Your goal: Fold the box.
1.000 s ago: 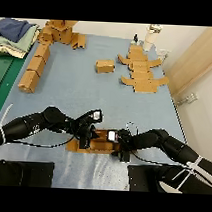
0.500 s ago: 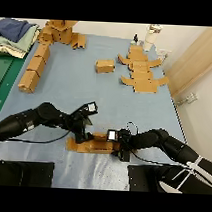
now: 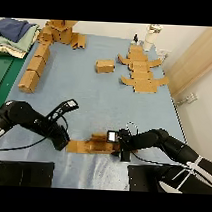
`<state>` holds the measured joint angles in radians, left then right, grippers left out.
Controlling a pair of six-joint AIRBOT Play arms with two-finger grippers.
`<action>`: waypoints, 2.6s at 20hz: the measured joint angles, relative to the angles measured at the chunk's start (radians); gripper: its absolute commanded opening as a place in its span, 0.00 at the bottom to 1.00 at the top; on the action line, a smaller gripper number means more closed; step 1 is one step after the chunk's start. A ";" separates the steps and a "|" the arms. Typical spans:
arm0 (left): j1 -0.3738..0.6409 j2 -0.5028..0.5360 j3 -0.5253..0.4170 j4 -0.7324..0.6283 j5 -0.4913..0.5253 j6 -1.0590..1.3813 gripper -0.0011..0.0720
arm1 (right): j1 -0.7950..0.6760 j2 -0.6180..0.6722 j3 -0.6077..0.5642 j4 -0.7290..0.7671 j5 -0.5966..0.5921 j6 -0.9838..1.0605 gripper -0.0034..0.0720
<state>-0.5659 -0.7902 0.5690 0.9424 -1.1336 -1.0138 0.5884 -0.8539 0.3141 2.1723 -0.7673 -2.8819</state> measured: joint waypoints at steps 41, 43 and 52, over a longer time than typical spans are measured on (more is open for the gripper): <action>0.061 -0.267 0.183 -0.444 0.115 0.137 0.03 | 0.000 0.000 0.000 0.000 -0.001 -0.043 0.72; 0.064 -0.157 0.177 -0.322 0.052 0.159 0.03 | 0.000 0.000 0.000 0.000 -0.001 -0.043 0.72; -0.203 0.128 -0.070 0.032 0.192 0.317 0.97 | 0.000 0.000 0.000 0.000 0.000 -0.043 0.72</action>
<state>-0.7685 -0.6624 0.4992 0.9749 -0.9413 -0.6971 0.5884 -0.8539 0.3141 2.1723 -0.7677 -2.9253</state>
